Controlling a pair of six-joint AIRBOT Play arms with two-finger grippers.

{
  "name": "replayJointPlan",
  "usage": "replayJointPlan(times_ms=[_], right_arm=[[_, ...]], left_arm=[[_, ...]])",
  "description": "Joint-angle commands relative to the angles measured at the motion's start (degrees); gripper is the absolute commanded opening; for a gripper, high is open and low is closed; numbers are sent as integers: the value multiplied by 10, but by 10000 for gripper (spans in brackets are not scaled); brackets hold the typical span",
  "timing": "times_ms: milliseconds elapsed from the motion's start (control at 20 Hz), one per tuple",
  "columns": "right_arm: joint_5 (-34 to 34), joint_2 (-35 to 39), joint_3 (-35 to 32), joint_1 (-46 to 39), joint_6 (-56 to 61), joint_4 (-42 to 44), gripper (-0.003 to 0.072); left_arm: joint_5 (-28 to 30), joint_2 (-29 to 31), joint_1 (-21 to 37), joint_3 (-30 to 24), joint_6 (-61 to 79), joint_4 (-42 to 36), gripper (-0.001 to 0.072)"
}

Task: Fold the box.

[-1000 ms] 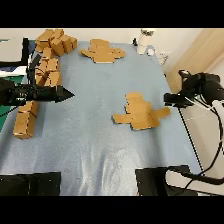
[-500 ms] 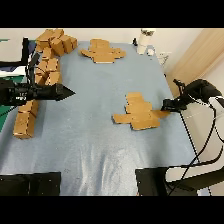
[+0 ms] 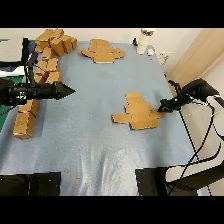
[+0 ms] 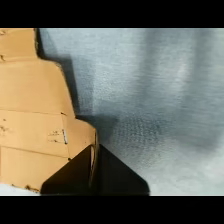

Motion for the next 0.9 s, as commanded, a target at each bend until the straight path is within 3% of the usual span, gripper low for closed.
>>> replayJointPlan(times_ms=[0,100,300,450,600,650,700,750,850], right_arm=[[-32,-1,3,0,-3,14,4],[-40,0,3,3,-1,47,4],[-49,0,-12,32,27,247,4],[-49,11,-47,100,38,249,3],[1,47,-107,173,26,248,3],[27,64,-130,193,14,246,3],[50,83,-154,209,2,246,3],[75,106,-181,224,-10,246,3],[127,154,-237,243,-36,246,3]], left_arm=[[0,0,0,0,0,-2,14],[2,0,0,0,0,-12,14],[-3,0,0,0,0,-76,14],[20,0,0,0,-31,-74,13],[-6,0,0,0,-30,-71,15],[-12,0,1,0,-30,-57,129],[-18,0,1,0,-31,-33,390],[-29,-1,1,0,-38,-5,451],[-56,-4,0,0,-46,41,452]])
